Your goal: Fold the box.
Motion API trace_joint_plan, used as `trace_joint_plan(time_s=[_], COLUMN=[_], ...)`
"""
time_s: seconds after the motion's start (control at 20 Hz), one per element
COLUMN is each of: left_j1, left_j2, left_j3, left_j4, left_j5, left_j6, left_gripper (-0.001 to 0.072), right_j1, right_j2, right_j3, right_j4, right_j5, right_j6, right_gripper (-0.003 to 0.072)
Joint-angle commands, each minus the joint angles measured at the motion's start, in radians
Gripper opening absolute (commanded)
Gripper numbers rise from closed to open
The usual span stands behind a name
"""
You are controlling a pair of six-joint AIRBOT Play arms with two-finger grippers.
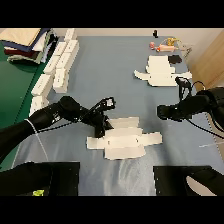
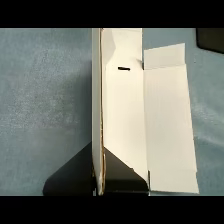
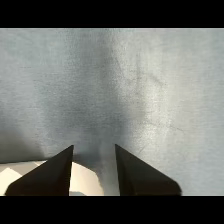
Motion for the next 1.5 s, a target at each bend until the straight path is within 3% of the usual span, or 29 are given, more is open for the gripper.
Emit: trace_joint_plan(time_s=[0.0,1.0,1.35,1.45], left_j1=[0.0,-0.005,-0.119,-0.151], left_j2=[-0.002,-0.044,0.091,0.092], left_j3=[0.027,0.043,0.014,-0.026], left_j4=[0.0,0.023,0.159,0.179], left_j5=[-0.066,-0.053,0.206,0.267], left_j6=[-0.003,-0.03,-0.025,-0.026], left_gripper=[0.0014,0.0011,0.0009,0.0008], right_j1=[0.0,0.0,0.0,0.0], right_j2=[0.0,0.0,0.0,0.0], right_j3=[0.001,0.0,0.0,0.0], right_j4=[0.001,0.001,0.001,0.001], right_j5=[-0.004,-0.012,-0.033,-0.033], right_j6=[0.0,-0.001,-0.003,-0.003], right_gripper=[0.0398,0.0398,0.0397,0.0348])
